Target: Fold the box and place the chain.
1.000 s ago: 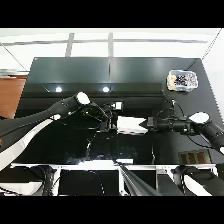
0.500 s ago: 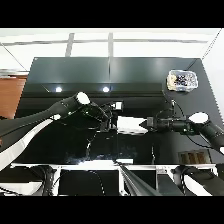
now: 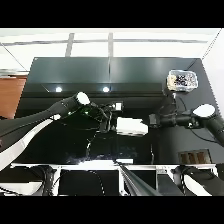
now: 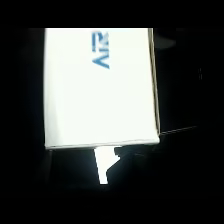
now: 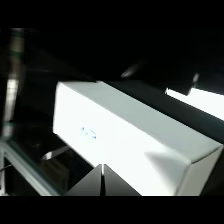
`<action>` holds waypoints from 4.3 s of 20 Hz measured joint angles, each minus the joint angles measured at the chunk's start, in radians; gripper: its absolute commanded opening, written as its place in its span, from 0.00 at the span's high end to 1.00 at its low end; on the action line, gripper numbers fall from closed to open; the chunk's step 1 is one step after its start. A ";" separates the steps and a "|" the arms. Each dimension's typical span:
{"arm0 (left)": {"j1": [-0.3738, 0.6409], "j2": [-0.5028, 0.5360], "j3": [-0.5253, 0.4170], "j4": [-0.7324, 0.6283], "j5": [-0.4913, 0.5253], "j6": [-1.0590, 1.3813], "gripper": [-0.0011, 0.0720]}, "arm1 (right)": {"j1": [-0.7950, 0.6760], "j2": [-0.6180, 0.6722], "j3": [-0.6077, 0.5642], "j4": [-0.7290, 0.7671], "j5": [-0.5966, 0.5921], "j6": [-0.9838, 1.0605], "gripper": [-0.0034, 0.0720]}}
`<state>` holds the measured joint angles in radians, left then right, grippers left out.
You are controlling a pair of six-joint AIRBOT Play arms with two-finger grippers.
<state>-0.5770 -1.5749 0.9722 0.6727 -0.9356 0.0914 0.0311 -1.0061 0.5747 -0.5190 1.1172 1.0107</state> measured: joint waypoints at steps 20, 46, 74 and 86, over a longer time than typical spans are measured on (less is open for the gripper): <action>-0.130 0.016 0.197 -0.082 0.000 -0.154 0.02 | -0.414 0.175 0.117 -0.187 0.158 0.030 0.93; -0.238 -0.088 0.232 0.016 -0.010 -0.311 0.01 | -0.416 0.176 0.117 -0.189 0.153 0.029 0.93; 0.468 0.020 0.341 0.771 0.072 -1.179 0.60 | -0.416 0.176 0.117 -0.189 0.143 0.034 0.93; 0.835 -0.469 0.946 0.795 -0.026 -1.343 0.58 | -0.409 0.176 0.117 -0.141 0.140 0.033 0.93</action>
<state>0.2581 -2.0441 1.9182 1.4681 -0.9611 -1.2514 -0.3782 -0.8299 0.6918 -0.6598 1.2572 1.0439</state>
